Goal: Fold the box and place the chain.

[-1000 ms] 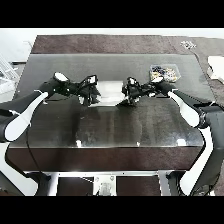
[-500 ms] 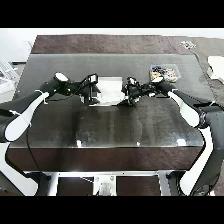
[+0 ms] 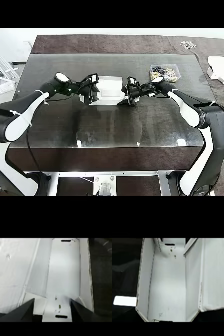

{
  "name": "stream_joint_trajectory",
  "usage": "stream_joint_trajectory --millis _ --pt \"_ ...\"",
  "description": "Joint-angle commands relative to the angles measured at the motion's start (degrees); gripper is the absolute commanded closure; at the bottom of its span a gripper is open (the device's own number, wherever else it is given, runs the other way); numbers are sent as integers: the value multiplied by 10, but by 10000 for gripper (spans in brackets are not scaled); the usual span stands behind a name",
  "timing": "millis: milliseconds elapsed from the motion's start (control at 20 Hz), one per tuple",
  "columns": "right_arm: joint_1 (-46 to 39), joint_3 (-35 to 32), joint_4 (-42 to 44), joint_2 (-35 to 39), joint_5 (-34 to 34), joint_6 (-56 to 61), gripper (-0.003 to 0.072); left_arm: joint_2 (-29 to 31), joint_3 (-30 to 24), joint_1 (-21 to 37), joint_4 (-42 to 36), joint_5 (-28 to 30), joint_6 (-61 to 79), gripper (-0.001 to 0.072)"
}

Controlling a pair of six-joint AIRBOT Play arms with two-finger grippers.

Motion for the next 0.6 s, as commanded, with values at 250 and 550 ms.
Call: stream_joint_trajectory --millis 250,550 --pt "0 0 -1 0 3 -1 170 0 0 2 8 7 28 481" --pt "0 0 -1 0 3 -1 170 0 0 41 -5 -16 28 681"
